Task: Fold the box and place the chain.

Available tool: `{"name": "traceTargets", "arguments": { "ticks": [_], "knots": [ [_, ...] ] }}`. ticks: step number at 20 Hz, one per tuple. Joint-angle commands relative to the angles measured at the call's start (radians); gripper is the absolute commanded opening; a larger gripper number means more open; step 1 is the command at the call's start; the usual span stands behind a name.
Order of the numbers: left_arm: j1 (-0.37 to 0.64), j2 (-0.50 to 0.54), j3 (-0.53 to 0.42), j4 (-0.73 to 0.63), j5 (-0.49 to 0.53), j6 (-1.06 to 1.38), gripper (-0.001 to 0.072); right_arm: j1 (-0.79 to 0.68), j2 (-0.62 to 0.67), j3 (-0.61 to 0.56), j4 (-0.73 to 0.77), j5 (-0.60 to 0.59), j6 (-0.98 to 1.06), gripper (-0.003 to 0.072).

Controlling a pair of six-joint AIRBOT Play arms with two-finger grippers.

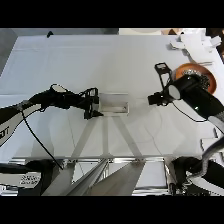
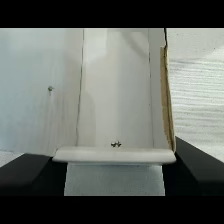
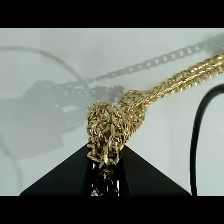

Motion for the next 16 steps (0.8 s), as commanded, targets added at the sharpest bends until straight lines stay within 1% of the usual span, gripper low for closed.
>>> {"name": "traceTargets", "arguments": {
  "ticks": [1,4,7,12,16],
  "knots": [
    [0.000,0.000,0.000,0.000,0.000,0.000,0.0256,0.134,0.004,-0.024,-0.001,-0.023,0.061,0.0005],
    [0.000,0.000,0.000,0.000,0.000,0.000,0.0256,0.226,0.004,-0.024,0.000,-0.050,0.121,0.0006],
    [0.000,0.000,0.000,0.000,0.000,0.000,0.0256,0.315,0.004,-0.024,0.001,-0.099,0.120,0.0006],
    [0.000,0.000,0.000,0.000,0.000,0.000,0.0256,0.421,0.004,-0.024,0.008,-0.290,0.119,0.0006],
    [0.000,0.000,0.000,0.000,0.000,0.000,0.0256,0.428,0.004,-0.024,0.069,-0.463,0.119,0.0006]
  ]
}}
